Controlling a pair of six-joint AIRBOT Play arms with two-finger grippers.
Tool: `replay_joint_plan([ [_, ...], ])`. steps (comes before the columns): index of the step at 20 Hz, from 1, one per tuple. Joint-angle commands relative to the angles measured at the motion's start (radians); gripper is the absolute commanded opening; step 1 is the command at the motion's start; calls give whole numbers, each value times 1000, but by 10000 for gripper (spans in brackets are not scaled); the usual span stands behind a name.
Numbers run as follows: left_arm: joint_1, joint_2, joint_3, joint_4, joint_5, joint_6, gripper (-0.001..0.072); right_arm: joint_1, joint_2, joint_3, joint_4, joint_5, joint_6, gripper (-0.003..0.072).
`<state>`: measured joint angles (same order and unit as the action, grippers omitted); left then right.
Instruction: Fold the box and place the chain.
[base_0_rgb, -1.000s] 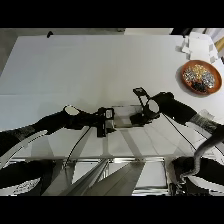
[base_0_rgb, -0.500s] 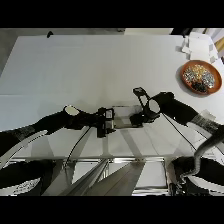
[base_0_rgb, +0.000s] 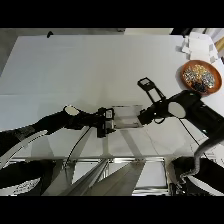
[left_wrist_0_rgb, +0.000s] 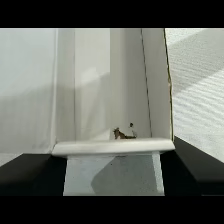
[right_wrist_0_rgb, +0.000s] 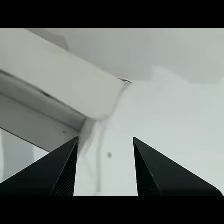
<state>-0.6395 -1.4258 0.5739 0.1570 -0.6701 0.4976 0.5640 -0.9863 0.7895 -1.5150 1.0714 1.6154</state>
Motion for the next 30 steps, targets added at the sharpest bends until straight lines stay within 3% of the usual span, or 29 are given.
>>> replay_joint_plan([
  [1, 0, 0, 1, 0, 0, 0, 312, -119, 135, 14, -60, -14, -63, 334],
  [4, 0, 0, 1, 0, 0, 0, 312, -391, 126, 77, -51, -13, -117, 332],
  [6, 0, 0, 1, 0, 0, 0, 312, -492, 102, 89, 8, -87, -91, 331],
  [11, 0, 0, 1, 0, 0, 0, 312, -516, -53, 145, 57, -162, -94, 319],
  [18, 0, 0, 1, 0, 0, 0, 312, -534, -326, 450, 47, -176, -90, 319],
  [22, 0, 0, 1, 0, 0, 0, 312, -683, -447, 575, 49, -126, -71, 319],
  [27, 0, 0, 1, 0, 0, 0, 312, -956, -508, 578, 49, -110, -80, 316],
  [30, 0, 0, 1, 0, 0, 0, 312, -1062, -533, 578, 56, -91, -186, 288],
])
